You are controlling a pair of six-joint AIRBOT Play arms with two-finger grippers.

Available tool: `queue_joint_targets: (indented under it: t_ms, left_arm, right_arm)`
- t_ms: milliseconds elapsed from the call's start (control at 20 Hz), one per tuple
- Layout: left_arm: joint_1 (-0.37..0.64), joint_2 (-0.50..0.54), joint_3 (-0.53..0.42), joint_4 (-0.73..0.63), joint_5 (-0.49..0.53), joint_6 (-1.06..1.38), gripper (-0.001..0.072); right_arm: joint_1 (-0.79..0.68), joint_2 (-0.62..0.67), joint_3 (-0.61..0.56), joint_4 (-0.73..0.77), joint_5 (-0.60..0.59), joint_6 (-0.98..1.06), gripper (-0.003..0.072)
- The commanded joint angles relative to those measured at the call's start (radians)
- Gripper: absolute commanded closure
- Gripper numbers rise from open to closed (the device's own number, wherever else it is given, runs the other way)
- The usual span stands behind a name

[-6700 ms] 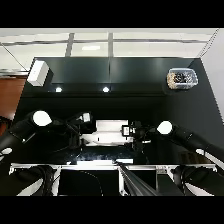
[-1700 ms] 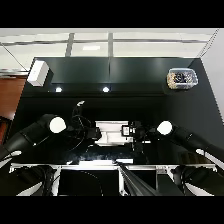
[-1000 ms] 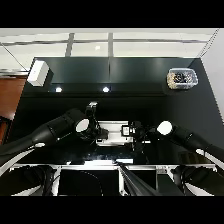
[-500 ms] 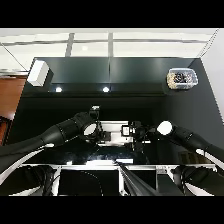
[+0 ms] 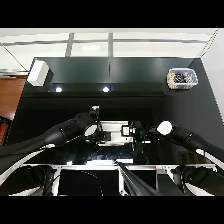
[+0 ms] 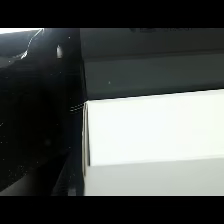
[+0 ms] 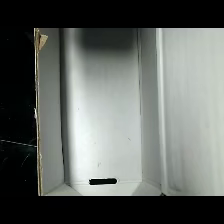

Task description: Fold the box and place the chain.

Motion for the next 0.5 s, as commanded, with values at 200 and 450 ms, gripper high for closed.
queue_joint_targets:
  t_ms: [200, 450]
  left_arm:
    - [0.008, 0.0, 0.003, 0.017, 0.001, -0.004, 0.0321]
    - [0.008, -0.001, 0.039, 0.042, -0.002, -0.004, 0.0432]
  right_arm:
    - [0.0, 0.0, 0.001, 0.0, 0.001, 0.0, 0.0198]
    - [0.0, 0.0, 0.001, 0.0, 0.001, 0.0, 0.0198]
